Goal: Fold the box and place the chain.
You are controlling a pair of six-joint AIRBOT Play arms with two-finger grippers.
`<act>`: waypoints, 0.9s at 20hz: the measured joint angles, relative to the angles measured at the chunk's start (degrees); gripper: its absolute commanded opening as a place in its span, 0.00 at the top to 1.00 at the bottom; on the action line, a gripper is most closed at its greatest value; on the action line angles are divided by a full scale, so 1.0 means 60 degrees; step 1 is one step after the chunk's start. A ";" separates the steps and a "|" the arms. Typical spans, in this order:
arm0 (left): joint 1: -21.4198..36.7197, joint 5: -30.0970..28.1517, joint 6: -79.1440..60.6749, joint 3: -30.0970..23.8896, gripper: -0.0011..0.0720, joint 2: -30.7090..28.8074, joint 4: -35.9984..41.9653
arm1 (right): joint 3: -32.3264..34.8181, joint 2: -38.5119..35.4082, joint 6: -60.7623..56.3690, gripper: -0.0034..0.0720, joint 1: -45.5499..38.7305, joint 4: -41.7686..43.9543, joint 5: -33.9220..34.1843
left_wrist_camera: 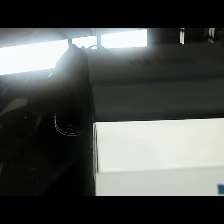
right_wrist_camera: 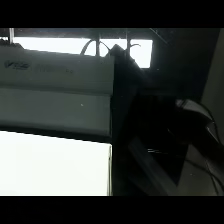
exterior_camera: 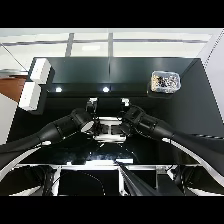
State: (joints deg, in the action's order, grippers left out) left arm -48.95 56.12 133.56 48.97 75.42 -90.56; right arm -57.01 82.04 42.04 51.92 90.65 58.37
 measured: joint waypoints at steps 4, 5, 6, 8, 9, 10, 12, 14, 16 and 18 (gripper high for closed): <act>0.0000 -0.0004 -0.0022 0.0000 0.95 0.0000 -0.0018 | 0.0000 0.0004 0.0033 0.92 -0.0004 0.0066 -0.0040; 0.0000 -0.0004 -0.0025 0.0000 0.95 0.0000 -0.0026 | 0.0000 0.0004 0.0036 0.92 -0.0004 0.0098 -0.0051; 0.0000 -0.0004 -0.0025 0.0000 0.95 0.0000 -0.0029 | 0.0000 0.0004 0.0044 0.91 -0.0004 0.0098 -0.0051; 0.0000 -0.0007 -0.0033 0.0000 0.95 0.0000 -0.0029 | 0.0000 0.0004 0.0055 0.75 -0.0004 0.0102 -0.0051; 0.0000 -0.0051 -0.0084 0.0000 0.95 0.0000 -0.0080 | 0.0000 0.0004 0.0142 0.48 -0.0004 0.0113 -0.0033; 0.0000 -0.0040 -0.0098 0.0000 0.95 0.0000 -0.0109 | 0.0000 0.0004 0.0142 0.46 0.0000 0.0153 0.0000; 0.0000 -0.0033 -0.0091 0.0000 0.95 0.0000 -0.0080 | 0.0000 0.0004 0.0131 0.46 0.0000 0.0131 0.0051; 0.0000 -0.0026 -0.0087 0.0000 0.95 0.0000 -0.0066 | 0.0004 -0.0025 0.0135 0.46 0.0000 0.0138 0.0182; 0.0000 -0.0026 -0.0055 0.0000 0.95 0.0000 -0.0036 | 0.0004 -0.0098 0.0215 0.46 0.0000 0.0135 0.0288; 0.0000 -0.0026 -0.0055 0.0000 0.95 0.0000 -0.0036 | 0.0004 -0.0244 0.0317 0.46 0.0000 0.0135 0.0328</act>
State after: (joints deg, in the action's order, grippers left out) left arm -48.95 55.96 133.23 48.97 75.42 -90.78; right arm -56.99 80.58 43.94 51.92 91.46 60.34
